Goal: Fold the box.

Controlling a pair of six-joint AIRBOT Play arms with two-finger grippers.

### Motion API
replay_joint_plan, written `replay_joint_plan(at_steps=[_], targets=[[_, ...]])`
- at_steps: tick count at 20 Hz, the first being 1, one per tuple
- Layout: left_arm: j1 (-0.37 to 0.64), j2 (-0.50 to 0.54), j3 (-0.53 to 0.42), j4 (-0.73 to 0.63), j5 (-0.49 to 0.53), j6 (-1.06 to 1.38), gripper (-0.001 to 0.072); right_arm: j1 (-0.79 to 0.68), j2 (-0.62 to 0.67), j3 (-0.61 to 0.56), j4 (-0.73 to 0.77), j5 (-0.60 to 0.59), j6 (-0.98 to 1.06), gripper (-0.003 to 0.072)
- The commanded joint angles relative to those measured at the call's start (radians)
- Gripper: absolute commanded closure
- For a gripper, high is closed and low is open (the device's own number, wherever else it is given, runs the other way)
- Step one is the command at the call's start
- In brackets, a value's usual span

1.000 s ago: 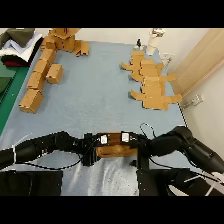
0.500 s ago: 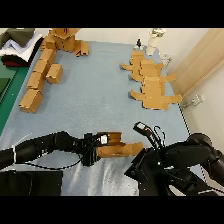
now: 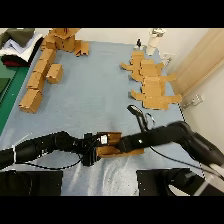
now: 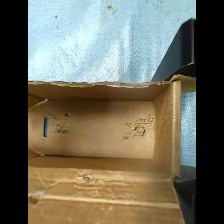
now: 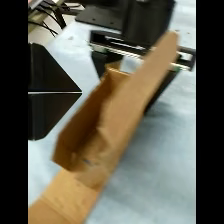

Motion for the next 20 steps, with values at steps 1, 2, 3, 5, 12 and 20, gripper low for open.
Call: replay_joint_plan(at_steps=[1, 2, 3, 5, 12, 20], targets=[[0.0, 0.0, 0.0, 0.0, 0.0, 0.0, 0.0299, -0.035, -0.257, 0.105, 0.003, 0.061, -0.145, 0.0685], [0.0, 0.0, 0.0, 0.0, 0.0, 0.0, 0.0299, -0.053, -0.313, 0.132, 0.0, 0.062, -0.174, 0.0685], [0.0, 0.0, 0.0, 0.0, 0.0, 0.0, 0.0299, -0.069, -0.357, 0.149, -0.005, 0.072, -0.191, 0.0685], [0.0, 0.0, 0.0, 0.0, 0.0, 0.0, 0.0299, -0.096, -0.413, 0.153, -0.015, 0.091, -0.215, 0.0685], [0.0, 0.0, 0.0, 0.0, 0.0, 0.0, 0.0299, -0.106, -0.468, 0.151, -0.014, 0.092, -0.252, 0.0685], [0.0, 0.0, 0.0, 0.0, 0.0, 0.0, 0.0299, -0.091, -0.467, 0.093, -0.002, 0.132, -0.256, 0.0686]])
